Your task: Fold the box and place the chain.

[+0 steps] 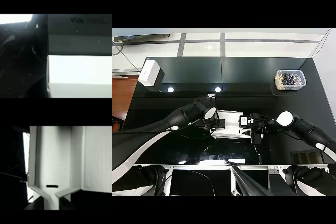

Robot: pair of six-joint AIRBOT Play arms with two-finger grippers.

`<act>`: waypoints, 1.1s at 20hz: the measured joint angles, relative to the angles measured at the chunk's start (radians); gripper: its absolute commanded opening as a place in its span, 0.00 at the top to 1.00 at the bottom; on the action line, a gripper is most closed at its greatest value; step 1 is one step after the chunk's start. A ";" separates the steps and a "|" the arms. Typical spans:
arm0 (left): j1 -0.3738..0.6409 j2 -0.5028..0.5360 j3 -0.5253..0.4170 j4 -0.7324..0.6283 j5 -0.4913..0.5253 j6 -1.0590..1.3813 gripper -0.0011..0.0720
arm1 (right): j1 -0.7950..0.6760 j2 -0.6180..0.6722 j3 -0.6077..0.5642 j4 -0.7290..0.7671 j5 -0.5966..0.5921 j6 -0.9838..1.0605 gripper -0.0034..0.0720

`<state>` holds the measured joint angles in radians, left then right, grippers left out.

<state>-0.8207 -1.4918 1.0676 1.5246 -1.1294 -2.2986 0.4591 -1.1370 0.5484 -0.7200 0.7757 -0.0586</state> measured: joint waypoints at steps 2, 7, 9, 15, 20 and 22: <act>0.000 0.000 0.000 0.000 -0.002 0.000 0.95 | 0.015 -0.006 0.000 0.028 -0.014 0.009 0.79; 0.000 0.000 0.000 0.001 0.000 0.000 0.95 | 0.033 -0.015 0.000 0.114 -0.050 0.046 0.78; 0.000 0.000 0.000 0.001 0.000 0.000 0.95 | 0.035 -0.026 0.000 0.149 -0.056 0.052 0.78; 0.000 -0.002 0.000 0.000 0.001 0.000 0.95 | 0.045 -0.056 0.000 0.194 -0.071 0.059 0.78; 0.000 -0.003 0.000 0.000 0.003 0.001 0.95 | 0.047 -0.061 0.000 0.189 -0.078 0.060 0.76; 0.000 -0.003 0.000 0.000 0.002 0.003 0.95 | 0.047 -0.061 0.000 0.186 -0.082 0.060 0.57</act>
<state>-0.8207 -1.4944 1.0676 1.5246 -1.1275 -2.2959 0.5056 -1.1976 0.5484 -0.5343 0.6933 0.0013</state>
